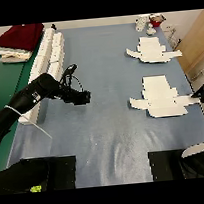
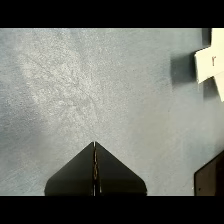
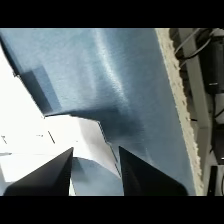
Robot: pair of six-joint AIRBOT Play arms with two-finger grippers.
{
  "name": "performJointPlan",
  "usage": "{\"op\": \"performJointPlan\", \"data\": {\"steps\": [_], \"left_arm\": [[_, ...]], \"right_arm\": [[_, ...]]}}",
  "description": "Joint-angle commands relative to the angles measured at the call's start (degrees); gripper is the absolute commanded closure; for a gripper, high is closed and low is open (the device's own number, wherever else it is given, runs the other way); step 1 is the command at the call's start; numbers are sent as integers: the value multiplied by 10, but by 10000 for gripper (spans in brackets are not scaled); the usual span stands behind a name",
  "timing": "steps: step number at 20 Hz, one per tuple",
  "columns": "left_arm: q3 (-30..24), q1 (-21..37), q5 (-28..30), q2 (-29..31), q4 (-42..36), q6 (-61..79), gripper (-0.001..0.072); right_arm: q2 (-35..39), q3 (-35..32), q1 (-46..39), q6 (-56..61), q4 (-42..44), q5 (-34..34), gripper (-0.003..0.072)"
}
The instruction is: Fold the box.
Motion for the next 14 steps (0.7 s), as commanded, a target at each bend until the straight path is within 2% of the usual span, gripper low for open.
{"op": "performJointPlan", "data": {"steps": [1, 2, 4, 5, 6, 11, 14], "left_arm": [[0, 0, 0, 0, 0, 0, 695], [0, 0, 0, 0, 0, 0, 696], [0, 0, 0, 0, 0, 0, 696], [0, 0, 0, 0, 0, 0, 695], [0, 0, 0, 0, 0, 0, 696], [0, 0, 18, 0, 0, 0, 696], [0, 0, 14, 0, -2, 0, 696]], "right_arm": [[-6, 0, 7, -6, 26, -32, 298], [-6, 0, 9, -8, 46, -45, 420], [-6, 0, 20, -16, 81, -65, 538], [-6, 0, 30, -16, 91, -74, 647], [-6, 0, 43, -15, 95, -77, 680], [1, -4, 131, 28, 154, -82, 682], [57, -50, 205, 42, 156, -49, 682]]}}
